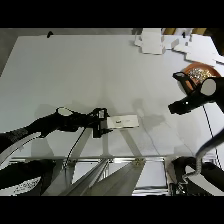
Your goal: Fold the box and place the chain.
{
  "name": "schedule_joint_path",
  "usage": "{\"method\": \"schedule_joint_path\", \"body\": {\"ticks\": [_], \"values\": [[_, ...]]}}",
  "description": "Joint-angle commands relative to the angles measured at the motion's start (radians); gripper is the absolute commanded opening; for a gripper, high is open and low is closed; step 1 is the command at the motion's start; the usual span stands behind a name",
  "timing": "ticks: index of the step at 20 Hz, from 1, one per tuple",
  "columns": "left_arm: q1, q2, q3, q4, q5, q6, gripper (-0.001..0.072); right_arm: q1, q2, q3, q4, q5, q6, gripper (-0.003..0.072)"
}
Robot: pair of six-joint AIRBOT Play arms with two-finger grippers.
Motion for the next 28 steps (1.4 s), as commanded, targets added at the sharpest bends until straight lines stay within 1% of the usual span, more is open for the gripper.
{"method": "schedule_joint_path", "body": {"ticks": [1,4,6,8,9,11,14,16,17,19,21,22,23,24,25,26,27,28], "values": [[0.0,0.0,0.0,0.0,-0.003,0.0,0.021,-0.032,0.0,-0.002,-0.005,0.023,0.006,0.0018],[0.005,0.014,0.0,0.0,0.006,0.0,0.021,-0.032,0.001,-0.002,-0.005,0.023,0.006,0.0018],[0.024,0.076,0.0,0.0,0.019,-0.014,0.0211,-0.032,0.0,-0.002,-0.005,0.023,0.006,0.0018],[0.062,0.187,0.0,0.001,0.061,-0.087,0.0214,-0.032,0.001,-0.002,-0.006,0.023,0.006,0.0018],[0.092,0.258,0.0,0.006,0.107,-0.142,0.0214,-0.032,0.001,-0.002,-0.005,0.023,0.006,0.0018],[0.169,0.408,0.0,0.053,0.23,-0.275,0.0214,-0.032,0.001,-0.002,-0.005,0.023,0.006,0.0018],[0.332,0.634,0.0,0.22,0.425,-0.563,0.0214,-0.032,0.001,-0.002,-0.006,0.023,0.006,0.0018],[0.467,0.755,0.0,0.316,0.49,-0.753,0.0214,-0.032,0.001,-0.002,-0.005,0.023,0.006,0.0018],[0.541,0.8,0.0,0.359,0.488,-0.829,0.0214,-0.032,0.001,-0.002,-0.005,0.023,0.006,0.0018],[0.701,0.859,-0.003,0.455,0.442,-0.978,0.0214,-0.032,0.001,-0.002,-0.005,0.023,0.006,0.0018],[0.869,0.872,-0.005,0.613,0.328,-1.139,0.0214,-0.032,0.0,-0.002,-0.005,0.023,0.006,0.0018],[0.954,0.867,-0.005,0.731,0.251,-1.242,0.0214,-0.032,0.0,-0.002,-0.006,0.023,0.006,0.0018],[0.997,0.864,-0.009,0.881,0.219,-1.363,0.0213,-0.032,0.001,-0.002,-0.006,0.023,0.006,0.0018],[1.013,0.864,-0.019,1.049,0.22,-1.557,0.0213,-0.032,0.001,-0.002,-0.005,0.024,0.006,0.0018],[1.016,0.853,-0.026,1.187,0.216,-1.708,0.0214,-0.032,0.001,-0.002,-0.003,0.023,0.006,0.0018],[1.018,0.835,-0.027,1.311,0.191,-1.803,0.0214,-0.032,0.001,-0.002,-0.003,0.024,0.006,0.0018],[1.019,0.808,-0.027,1.418,0.15,-1.882,0.0214,-0.032,0.001,-0.002,-0.004,0.023,0.006,0.0018],[1.023,0.776,-0.027,1.474,0.104,-1.933,0.0214,-0.032,0.001,-0.002,-0.003,0.023,0.006,0.0018]]}}
